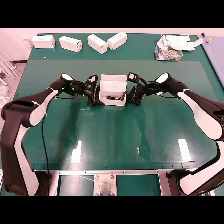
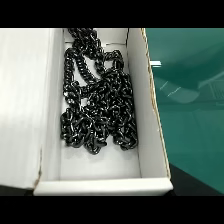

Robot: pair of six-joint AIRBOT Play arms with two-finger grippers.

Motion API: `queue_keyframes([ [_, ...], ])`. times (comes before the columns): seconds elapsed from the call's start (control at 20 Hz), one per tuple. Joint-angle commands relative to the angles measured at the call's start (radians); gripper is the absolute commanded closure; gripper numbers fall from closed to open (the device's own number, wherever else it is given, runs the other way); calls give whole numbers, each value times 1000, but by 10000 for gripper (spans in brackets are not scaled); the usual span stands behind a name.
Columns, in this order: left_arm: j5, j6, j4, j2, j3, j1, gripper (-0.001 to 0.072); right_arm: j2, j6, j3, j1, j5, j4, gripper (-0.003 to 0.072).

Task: Fold the box and place the chain.

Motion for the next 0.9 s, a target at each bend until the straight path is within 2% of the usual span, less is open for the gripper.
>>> queue_keyframes([
  [0.0, 0, 0, 0, 1, 1, 0, 363, -10, -7, 1, 10, -55, -3, 564],
  [0.1, 0, 0, 0, 1, 1, 0, 363, -9, 51, 16, -11, -60, -13, 659],
  [0.15, 0, 0, 0, 1, 1, 0, 363, -1, 77, 24, -24, -58, -13, 670],
  [0.85, 1, 0, 0, 1, 1, 0, 363, 440, 125, 26, 29, -66, -2, 672],
])
